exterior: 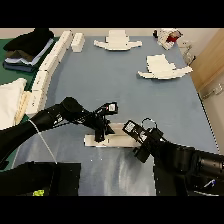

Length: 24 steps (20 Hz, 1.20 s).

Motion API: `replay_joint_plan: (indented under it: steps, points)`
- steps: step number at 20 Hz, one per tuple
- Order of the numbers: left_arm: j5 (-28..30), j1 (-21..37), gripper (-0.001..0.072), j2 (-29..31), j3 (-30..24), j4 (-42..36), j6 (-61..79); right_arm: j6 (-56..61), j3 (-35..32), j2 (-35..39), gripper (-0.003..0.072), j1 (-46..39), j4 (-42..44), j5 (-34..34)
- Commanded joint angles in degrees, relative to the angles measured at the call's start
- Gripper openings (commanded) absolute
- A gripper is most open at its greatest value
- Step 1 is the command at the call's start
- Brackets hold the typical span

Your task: Fold the box.

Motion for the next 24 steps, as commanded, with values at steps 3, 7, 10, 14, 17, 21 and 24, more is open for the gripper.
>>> replay_joint_plan:
  steps: [3,7,10,14,17,21,24]
  points:
    - [0.0,0.0,0.0014,0.0,0.0,0.0,0.0,-31.3,0.0,0.7,0.072,-12.2,14.8,6.9]
    - [0.0,0.0,0.0014,0.0,0.0,0.0,0.0,-70.1,-0.7,0.9,0.072,-28.2,40.5,7.1]
    - [0.0,0.0,0.0014,0.0,0.0,0.0,0.0,-90.2,-3.0,0.8,0.072,-39.1,54.9,5.5]
    - [0.0,0.0,0.0014,0.0,0.0,0.0,0.0,-99.2,-4.2,-1.0,0.072,-45.3,58.9,3.5]
    - [0.0,0.0,0.0014,0.0,0.0,0.0,0.0,-100.4,-4.2,-3.5,0.072,-45.6,59.2,3.8]
    - [0.0,0.0,0.0014,0.0,0.0,0.0,0.0,-100.2,-4.2,-4.0,0.072,-45.6,58.7,3.7]
    - [0.0,0.0,0.0014,0.0,0.0,0.0,0.0,-100.2,-4.1,-3.7,0.072,-45.6,58.3,3.6]
